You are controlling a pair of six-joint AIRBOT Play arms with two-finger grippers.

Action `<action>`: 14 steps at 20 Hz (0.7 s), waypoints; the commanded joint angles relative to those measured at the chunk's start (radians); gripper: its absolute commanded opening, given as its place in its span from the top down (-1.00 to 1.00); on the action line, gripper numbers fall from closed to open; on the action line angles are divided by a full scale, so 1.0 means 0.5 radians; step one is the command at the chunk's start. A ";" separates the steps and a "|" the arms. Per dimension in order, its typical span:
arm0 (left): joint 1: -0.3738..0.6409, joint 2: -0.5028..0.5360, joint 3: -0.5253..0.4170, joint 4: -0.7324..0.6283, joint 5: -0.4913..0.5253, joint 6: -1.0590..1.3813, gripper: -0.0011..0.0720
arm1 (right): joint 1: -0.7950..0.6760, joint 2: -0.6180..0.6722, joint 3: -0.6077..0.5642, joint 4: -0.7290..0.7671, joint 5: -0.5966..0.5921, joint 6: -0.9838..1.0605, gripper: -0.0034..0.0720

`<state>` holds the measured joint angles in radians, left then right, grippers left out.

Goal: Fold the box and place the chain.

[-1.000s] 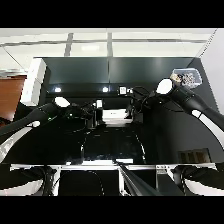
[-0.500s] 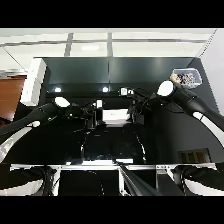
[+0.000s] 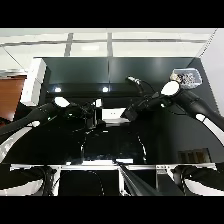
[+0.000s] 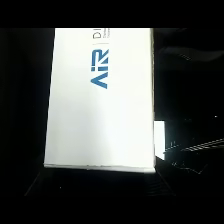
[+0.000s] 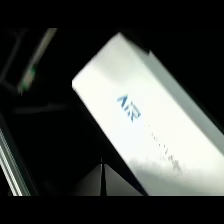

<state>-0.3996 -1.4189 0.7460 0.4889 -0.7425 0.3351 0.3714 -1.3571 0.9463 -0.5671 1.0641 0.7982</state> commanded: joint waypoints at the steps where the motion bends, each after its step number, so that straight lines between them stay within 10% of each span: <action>1: -0.002 -0.001 0.002 0.001 -0.003 0.003 -0.10 | -0.003 -0.139 -0.015 0.240 -0.126 0.153 0.88; 8: -0.001 -0.001 0.002 -0.001 -0.002 0.003 -0.10 | -0.005 -0.299 -0.015 0.077 -0.121 0.250 0.88; 14: 0.002 0.001 0.002 -0.001 -0.002 0.002 -0.10 | -0.269 0.054 0.012 0.054 0.159 0.218 0.88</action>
<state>-0.3996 -1.4189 0.7460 0.4870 -0.7441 0.3370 0.3031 -1.4124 0.9459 -0.5396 1.0592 0.9161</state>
